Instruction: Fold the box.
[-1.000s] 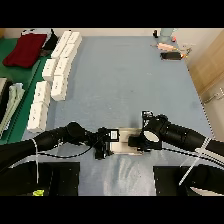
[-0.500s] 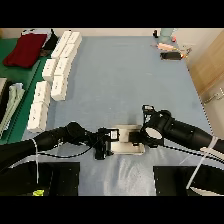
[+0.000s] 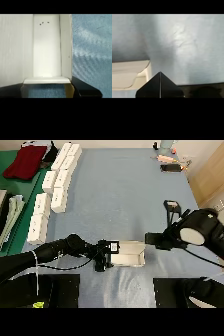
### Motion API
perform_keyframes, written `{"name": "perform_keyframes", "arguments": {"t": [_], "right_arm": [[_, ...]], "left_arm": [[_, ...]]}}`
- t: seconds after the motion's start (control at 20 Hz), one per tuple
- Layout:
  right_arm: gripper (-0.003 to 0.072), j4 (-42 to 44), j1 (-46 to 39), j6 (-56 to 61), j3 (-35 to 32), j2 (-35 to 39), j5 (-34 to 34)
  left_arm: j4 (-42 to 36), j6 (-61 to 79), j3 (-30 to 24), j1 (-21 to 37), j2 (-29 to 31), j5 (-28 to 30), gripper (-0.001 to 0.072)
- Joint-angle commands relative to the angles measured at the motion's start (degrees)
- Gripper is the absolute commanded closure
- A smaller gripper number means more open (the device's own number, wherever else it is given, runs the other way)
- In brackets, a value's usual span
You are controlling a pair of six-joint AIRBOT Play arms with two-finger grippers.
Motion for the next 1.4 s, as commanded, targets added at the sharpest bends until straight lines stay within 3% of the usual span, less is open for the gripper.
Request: {"name": "perform_keyframes", "arguments": {"t": [0.0,0.1,0.25,0.4,0.5,0.65,0.8,1.1,1.35], "right_arm": [[0.0683,1.68,-13.25,-15.41,0.09,1.16,0.24],[0.0683,10.58,-23.76,-29.16,0.11,-2.47,-4.87],[0.0683,38.42,-36.17,-52.43,0.26,-12.44,-6.1],[0.0683,61.07,-39.15,-69.35,0.26,-22.38,0.42],[0.0682,66.62,-37.29,-75.41,0.26,-26.36,5.6],[0.0682,60.61,-31.8,-77.2,0.24,-26.36,6.78],[0.0682,49.68,-23.82,-77.13,0.07,-21.62,1.57],[0.0682,36.39,-6.62,-77.75,-5.49,-8.48,-19.37],[0.0682,27.06,3.76,-77.64,-17.35,2.38,-36.3]], "left_arm": [[-0.02,-0.04,0.02,0.0,0.04,0.04,0.0183],[-0.02,-0.04,0.02,0.0,0.04,0.04,0.0183],[-0.02,-0.04,0.02,0.0,0.04,0.04,0.0183],[-0.02,-0.04,0.02,0.0,0.04,0.04,0.0183],[-0.02,-0.04,0.02,0.0,0.04,0.04,0.0183],[-0.02,-0.04,0.02,0.0,0.04,0.04,0.0183],[-0.02,-0.04,0.02,0.0,0.04,0.04,0.0183],[-0.02,-0.04,0.02,-0.02,0.04,0.04,0.0184],[-0.02,-0.04,0.02,0.0,0.04,0.04,0.0183]]}}
